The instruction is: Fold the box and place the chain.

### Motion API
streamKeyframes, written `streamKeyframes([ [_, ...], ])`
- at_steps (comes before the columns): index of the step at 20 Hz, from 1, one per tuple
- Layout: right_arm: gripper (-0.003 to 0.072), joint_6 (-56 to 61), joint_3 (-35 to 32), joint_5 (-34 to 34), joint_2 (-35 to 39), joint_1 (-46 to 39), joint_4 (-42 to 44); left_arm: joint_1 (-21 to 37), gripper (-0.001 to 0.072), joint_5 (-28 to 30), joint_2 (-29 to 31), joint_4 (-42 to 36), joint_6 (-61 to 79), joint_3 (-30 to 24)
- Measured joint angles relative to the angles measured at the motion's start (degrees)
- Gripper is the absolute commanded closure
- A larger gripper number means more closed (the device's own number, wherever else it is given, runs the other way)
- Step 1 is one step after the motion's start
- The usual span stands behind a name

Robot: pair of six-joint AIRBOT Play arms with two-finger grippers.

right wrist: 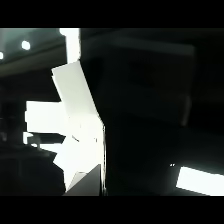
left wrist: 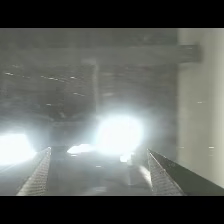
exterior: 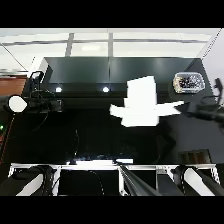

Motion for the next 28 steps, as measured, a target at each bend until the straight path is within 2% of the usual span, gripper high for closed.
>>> streamKeyframes([
  [4, 0.0666, -1.03, -11.61, -10.78, 6.54, 12.72, 6.54, -0.07, 0.0015, 0.57, -3.54, -16.98, 7.89, 0.31],
  [7, 0.0666, -1.27, -15.04, -16.59, 8.07, 20.68, 8.74, 0.07, 0.0015, -2.29, -10.38, -33.53, 18.78, 2.73],
  [9, 0.0666, -1.38, -16.11, -19.41, 8.57, 24.72, 9.73, -0.39, 0.0015, -6.34, -16.52, -41.0, 24.55, 5.68],
  [11, 0.0666, -1.46, -16.63, -21.07, 8.79, 27.34, 10.25, -1.4, 0.0015, -10.47, -22.67, -45.44, 28.3, 8.85],
  [15, 0.0666, -1.46, -17.07, -22.56, 8.96, 29.88, 10.75, -3.85, 0.0016, -15.93, -33.29, -49.46, 33.55, 14.78],
  [19, 0.0666, -1.46, -17.18, -22.84, 9.01, 30.64, 10.88, -6.86, 0.0023, -26.88, -43.71, -51.01, 38.05, 22.45],
  [20, 0.0666, -1.46, -17.18, -22.86, 9.01, 30.71, 10.93, -7.65, 0.0051, -30.49, -45.99, -50.51, 38.91, 24.59],
  [22, 0.0666, -1.46, -17.18, -22.91, 9.03, 30.82, 10.93, -8.87, 0.0167, -35.71, -49.09, -48.02, 40.35, 28.15],
  [24, 0.0666, -1.49, -17.18, -22.91, 9.01, 30.86, 10.91, -9.6, 0.0385, -39.06, -50.77, -45.22, 41.7, 30.62],
  [26, 0.0666, -1.49, -17.18, -22.88, 9.03, 30.86, 10.91, -9.94, 0.0514, -41.29, -51.65, -43.74, 43.47, 32.17],
  [27, 0.0666, -1.49, -17.18, -22.88, 9.03, 30.86, 10.82, -10.14, 0.0574, -42.12, -52.0, -43.1, 44.26, 32.65],
  [28, 0.0666, -1.51, -17.18, -22.86, 9.03, 30.86, 10.58, -10.23, 0.0576, -42.64, -52.17, -42.69, 44.94, 32.98],
])
